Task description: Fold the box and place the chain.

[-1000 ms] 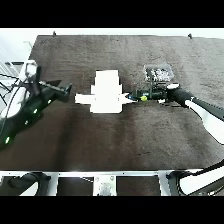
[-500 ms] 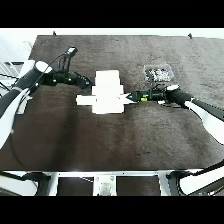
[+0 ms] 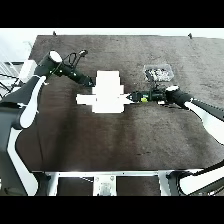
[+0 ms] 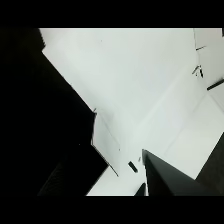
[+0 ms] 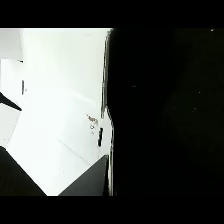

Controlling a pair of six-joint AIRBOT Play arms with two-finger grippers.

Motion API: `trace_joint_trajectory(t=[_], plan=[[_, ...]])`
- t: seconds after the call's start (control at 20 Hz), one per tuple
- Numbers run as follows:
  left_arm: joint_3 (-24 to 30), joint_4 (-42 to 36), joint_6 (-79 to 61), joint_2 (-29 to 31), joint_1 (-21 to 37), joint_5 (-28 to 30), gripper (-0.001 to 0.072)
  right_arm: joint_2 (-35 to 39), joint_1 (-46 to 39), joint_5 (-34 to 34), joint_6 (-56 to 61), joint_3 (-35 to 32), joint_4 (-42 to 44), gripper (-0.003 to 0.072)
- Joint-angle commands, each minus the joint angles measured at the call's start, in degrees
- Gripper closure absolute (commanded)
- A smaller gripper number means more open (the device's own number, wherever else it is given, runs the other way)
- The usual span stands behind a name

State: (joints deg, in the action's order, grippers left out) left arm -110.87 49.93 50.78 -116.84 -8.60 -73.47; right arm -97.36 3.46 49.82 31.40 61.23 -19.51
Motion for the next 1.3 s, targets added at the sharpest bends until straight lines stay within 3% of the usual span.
trace_joint_trajectory(t=[0.0,0.5,0.7,0.75,0.9,0.95,1.0,1.05,1.15,1.2,1.25], plan=[[-5.44,-3.17,0.09,-4.35,0.0,-1.84,0.0167,0.0,0.04,-0.11,-0.48,-0.02,0.02,0.0671],[-5.62,-11.43,-3.23,-9.6,0.0,-0.57,0.0168,0.02,0.04,-0.07,-1.92,-0.02,0.02,0.067],[-5.62,-13.25,-4.52,-10.62,0.0,-1.4,0.0196,0.02,0.04,0.17,-1.9,-0.02,0.0,0.067],[-5.6,-13.97,-4.9,-10.78,0.0,-2.05,0.0241,0.02,0.04,0.17,-1.9,-0.02,0.02,0.067],[-5.62,-15.04,-5.9,-11.3,0.0,-2.62,0.0249,0.02,0.04,0.17,-1.9,-0.02,0.0,0.067],[-5.6,-15.08,-6.05,-11.52,0.0,-2.56,0.0272,0.0,0.04,0.17,-1.9,-0.02,0.0,0.067],[-5.6,-15.28,-6.08,-11.65,0.0,-2.6,0.038,0.0,0.04,0.17,-1.9,-0.02,-0.02,0.0671],[-5.6,-16.11,-6.29,-11.89,0.0,-2.62,0.0419,0.02,0.04,0.17,-1.9,-0.02,0.0,0.067],[-5.6,-17.99,-7.41,-12.22,0.0,-2.6,0.0427,0.0,0.04,0.17,-1.9,-0.02,0.0,0.067],[-5.6,-18.25,-7.63,-12.28,0.0,-2.56,0.0528,0.0,0.04,0.17,-1.9,-0.02,-0.02,0.067],[-5.6,-18.29,-7.8,-12.28,0.0,-2.58,0.0543,0.0,0.04,0.17,-1.9,-0.02,-0.02,0.067]])
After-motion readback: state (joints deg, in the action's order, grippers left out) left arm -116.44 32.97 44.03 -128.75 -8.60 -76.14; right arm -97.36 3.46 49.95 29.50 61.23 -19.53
